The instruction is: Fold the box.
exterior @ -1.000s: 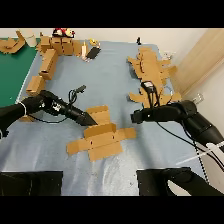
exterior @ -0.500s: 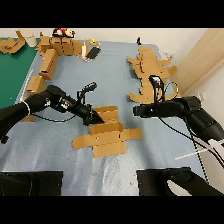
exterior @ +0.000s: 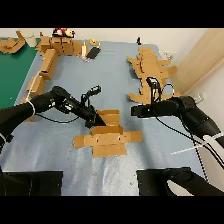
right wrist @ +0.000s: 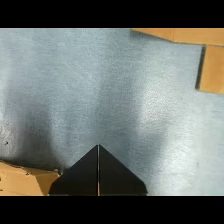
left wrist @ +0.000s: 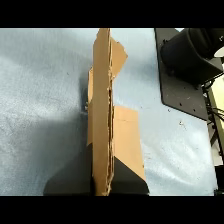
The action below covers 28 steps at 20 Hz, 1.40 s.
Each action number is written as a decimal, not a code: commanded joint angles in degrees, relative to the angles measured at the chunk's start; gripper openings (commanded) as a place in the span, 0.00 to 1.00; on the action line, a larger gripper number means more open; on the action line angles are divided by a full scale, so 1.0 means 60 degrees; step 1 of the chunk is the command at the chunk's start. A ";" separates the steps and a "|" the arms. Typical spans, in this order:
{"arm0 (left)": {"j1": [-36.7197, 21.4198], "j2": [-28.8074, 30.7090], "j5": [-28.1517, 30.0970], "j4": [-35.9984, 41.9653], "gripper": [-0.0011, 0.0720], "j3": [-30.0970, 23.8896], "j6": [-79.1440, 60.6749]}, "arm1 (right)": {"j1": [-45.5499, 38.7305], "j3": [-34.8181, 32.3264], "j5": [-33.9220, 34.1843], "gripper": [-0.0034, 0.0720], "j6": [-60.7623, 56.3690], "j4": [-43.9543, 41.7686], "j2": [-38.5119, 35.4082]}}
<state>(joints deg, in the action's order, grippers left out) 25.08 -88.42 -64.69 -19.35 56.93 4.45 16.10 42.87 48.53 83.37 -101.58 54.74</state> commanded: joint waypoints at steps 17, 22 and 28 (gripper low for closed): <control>0.0051 -0.0189 -0.0073 -0.0288 0.03 -0.0106 -0.0157 | 0.0007 0.0004 0.0073 0.05 0.0004 -0.0029 0.0033; 0.0051 -0.0186 -0.0321 -0.0288 0.03 -0.0113 -0.0127 | 0.0007 0.0004 0.0073 0.05 0.0004 -0.0025 0.0033; 0.0321 -0.0175 -0.0284 -0.0495 0.03 -0.0259 -0.0055 | 0.0007 0.0004 0.0066 0.05 0.0004 0.0000 0.0033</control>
